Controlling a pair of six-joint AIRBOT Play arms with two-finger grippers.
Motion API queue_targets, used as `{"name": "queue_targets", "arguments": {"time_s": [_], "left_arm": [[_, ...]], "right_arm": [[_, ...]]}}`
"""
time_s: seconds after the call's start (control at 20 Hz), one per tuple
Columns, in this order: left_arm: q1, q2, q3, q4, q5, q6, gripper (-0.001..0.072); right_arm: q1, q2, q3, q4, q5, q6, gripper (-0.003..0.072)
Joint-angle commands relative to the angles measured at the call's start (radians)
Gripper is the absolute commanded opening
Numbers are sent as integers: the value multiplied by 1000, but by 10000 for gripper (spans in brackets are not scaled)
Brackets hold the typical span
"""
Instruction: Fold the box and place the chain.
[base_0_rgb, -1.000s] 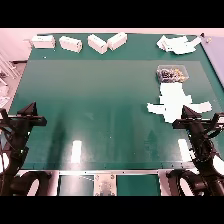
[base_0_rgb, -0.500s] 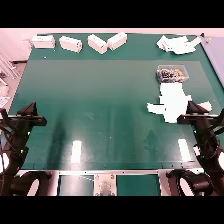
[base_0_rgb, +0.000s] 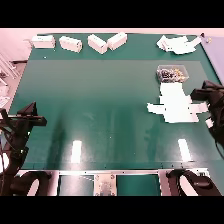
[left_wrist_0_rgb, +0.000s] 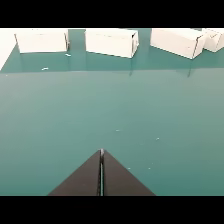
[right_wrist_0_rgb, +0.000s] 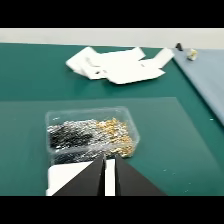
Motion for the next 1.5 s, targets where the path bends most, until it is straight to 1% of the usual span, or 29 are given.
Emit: {"name": "queue_targets", "arguments": {"time_s": [0.0, 0.1, 0.15, 0.2, 0.3, 0.35, 0.4, 0.45, 0.5, 0.55, 0.6, 0.65, 0.75, 0.8, 0.85, 0.95, 1.0, 1.05, 1.1, 1.15, 1.25, 1.45], "left_arm": [[0, 1, 1, 0, 1, 2, 19], [0, 1, 1, 0, 0, 1, 19], [0, 1, 1, 0, 1, 1, 20], [0, 1, 1, 0, 0, 1, 19], [0, 1, 1, 0, 0, 1, 19], [0, 1, 1, 0, 0, 1, 20], [0, 1, 1, 0, 0, 1, 19], [0, 1, 1, 0, 0, 1, 20], [0, 1, 1, 0, 0, 1, 19], [0, 1, 1, 0, 0, 1, 20], [0, 1, 1, 0, -1, 1, 20], [0, 1, 1, 0, 0, 1, 19], [0, 1, 1, 0, -2, 1, 20], [0, 1, 1, 0, 1, 0, 19], [0, 1, 1, 0, -1, 0, 19], [0, 1, 1, 0, -4, 1, 20], [0, 1, 1, 0, -4, 0, 19], [0, 1, 1, 0, -6, 1, 20], [0, 1, 1, 0, -6, 1, 20], [0, 1, 1, 0, -5, 1, 20], [0, 1, 1, 0, -5, 1, 20], [0, 1, 1, 0, -5, 1, 20]], "right_arm": [[-190, -150, 122, 0, 232, 31, 94], [-306, -251, 177, -33, 362, 87, 95], [-361, -310, 207, -104, 435, 172, 92], [-416, -370, 240, -195, 521, 293, 51], [-546, -510, 336, -458, 746, 559, 50], [-596, -573, 380, -539, 814, 605, 51], [-645, -620, 406, -547, 835, 609, 52], [-688, -641, 416, -514, 822, 608, 53], [-736, -645, 417, -469, 836, 609, 54], [-771, -644, 419, -458, 885, 588, 60], [-798, -644, 434, -467, 931, 538, 153], [-817, -645, 457, -531, 954, 557, 158], [-825, -686, 549, -673, 963, 659, 160], [-825, -721, 607, -747, 988, 706, 187], [-825, -769, 677, -817, 1048, 764, 230], [-825, -877, 823, -894, 1179, 828, 288], [-825, -931, 892, -905, 1236, 850, 345], [-825, -983, 963, -905, 1310, 849, 454], [-825, -1037, 1037, -905, 1389, 855, 513], [-824, -1089, 1107, -905, 1453, 863, 543], [-821, -1181, 1214, -905, 1521, 888, 542], [-821, -1350, 1381, -914, 1649, 925, 531]]}}
